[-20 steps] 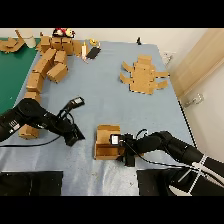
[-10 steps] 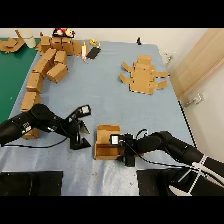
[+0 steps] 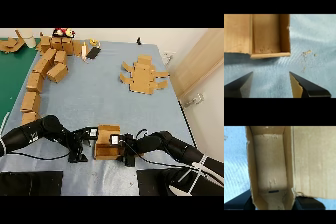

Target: Fold the box.

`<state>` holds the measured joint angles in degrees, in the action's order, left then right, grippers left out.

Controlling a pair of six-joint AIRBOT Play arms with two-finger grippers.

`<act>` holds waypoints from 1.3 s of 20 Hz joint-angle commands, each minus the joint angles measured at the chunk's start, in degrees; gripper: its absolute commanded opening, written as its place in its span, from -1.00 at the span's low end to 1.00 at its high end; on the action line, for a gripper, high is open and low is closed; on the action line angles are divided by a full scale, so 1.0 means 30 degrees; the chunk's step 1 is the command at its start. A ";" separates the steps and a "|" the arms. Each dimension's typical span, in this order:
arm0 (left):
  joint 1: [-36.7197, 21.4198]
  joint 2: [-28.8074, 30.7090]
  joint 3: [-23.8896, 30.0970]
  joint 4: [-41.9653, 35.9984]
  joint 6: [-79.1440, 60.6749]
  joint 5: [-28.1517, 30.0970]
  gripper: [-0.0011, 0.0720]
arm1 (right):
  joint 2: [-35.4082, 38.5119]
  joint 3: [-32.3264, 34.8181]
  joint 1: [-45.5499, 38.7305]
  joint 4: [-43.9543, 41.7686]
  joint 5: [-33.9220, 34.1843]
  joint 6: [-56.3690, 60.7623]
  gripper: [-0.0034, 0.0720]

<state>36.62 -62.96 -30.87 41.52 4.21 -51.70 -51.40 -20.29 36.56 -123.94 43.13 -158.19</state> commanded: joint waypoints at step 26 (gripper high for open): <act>0.1982 -0.0801 0.0408 -0.2557 -0.0634 0.3177 0.94 | 0.0007 0.0000 -0.0015 0.0036 0.0000 0.0007 0.29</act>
<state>42.52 -65.32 -29.63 34.65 2.35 -41.41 -51.40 -20.29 36.53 -123.85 43.20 -158.04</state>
